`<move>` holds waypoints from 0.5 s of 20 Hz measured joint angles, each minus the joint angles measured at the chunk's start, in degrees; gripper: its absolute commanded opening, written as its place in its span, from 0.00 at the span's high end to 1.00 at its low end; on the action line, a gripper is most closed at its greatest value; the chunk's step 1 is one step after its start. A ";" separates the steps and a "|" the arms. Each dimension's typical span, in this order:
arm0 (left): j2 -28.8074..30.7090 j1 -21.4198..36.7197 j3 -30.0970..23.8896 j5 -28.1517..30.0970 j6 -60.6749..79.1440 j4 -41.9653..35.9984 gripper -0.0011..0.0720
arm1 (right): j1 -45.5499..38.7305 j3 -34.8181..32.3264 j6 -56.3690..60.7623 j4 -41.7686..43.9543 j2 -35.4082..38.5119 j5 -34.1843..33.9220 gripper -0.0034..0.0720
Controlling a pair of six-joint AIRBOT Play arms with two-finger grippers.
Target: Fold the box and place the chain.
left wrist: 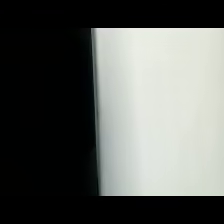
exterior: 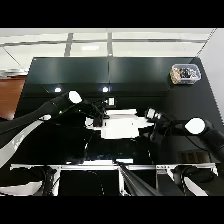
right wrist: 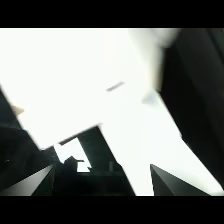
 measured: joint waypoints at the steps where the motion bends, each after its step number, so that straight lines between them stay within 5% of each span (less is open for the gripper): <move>1: -0.11 -0.11 0.00 0.09 0.02 0.31 0.95 | 1.60 -0.26 -1.95 -0.09 -0.37 -0.50 0.00; 10: -0.57 -0.35 0.02 0.85 0.17 0.98 0.95 | 7.15 -0.96 -11.10 -0.76 -4.50 -2.27 0.00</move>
